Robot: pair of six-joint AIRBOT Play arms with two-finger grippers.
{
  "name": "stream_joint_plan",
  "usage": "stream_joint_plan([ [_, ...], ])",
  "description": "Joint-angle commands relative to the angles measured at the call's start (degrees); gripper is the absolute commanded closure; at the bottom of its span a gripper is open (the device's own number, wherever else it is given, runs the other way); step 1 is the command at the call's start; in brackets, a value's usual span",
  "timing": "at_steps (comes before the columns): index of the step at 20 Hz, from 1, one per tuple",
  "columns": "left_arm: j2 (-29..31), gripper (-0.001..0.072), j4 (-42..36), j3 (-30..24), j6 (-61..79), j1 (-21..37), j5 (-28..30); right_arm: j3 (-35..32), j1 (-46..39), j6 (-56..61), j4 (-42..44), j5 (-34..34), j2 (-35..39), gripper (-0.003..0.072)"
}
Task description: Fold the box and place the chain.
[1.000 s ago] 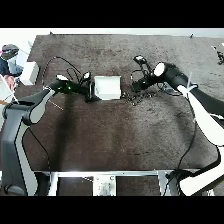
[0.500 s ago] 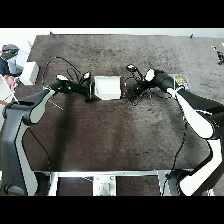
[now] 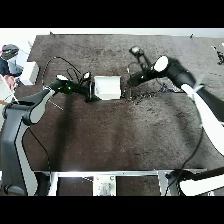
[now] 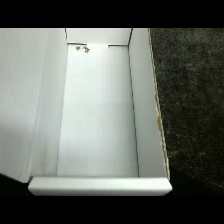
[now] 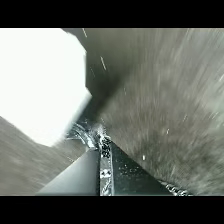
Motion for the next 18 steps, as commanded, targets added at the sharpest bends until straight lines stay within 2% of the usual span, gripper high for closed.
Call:
stream_joint_plan([
  [1,-0.02,0.0424,0.00,0.04,0.00,-0.04,0.00,0.00,0.61,-0.07,3.23,-1.53,8.52,0.0674],
  [5,-0.02,0.0424,0.00,0.04,0.02,-0.04,0.00,0.70,4.83,-0.11,4.28,-5.95,13.38,0.0674],
  [10,-0.02,0.0424,0.00,0.04,0.00,-0.04,0.02,3.65,10.54,-0.11,4.24,-7.48,13.33,0.0673],
  [18,-0.02,0.0424,0.00,0.04,0.02,-0.04,0.00,3.67,12.96,-0.59,7.10,-15.61,5.27,0.0673],
])
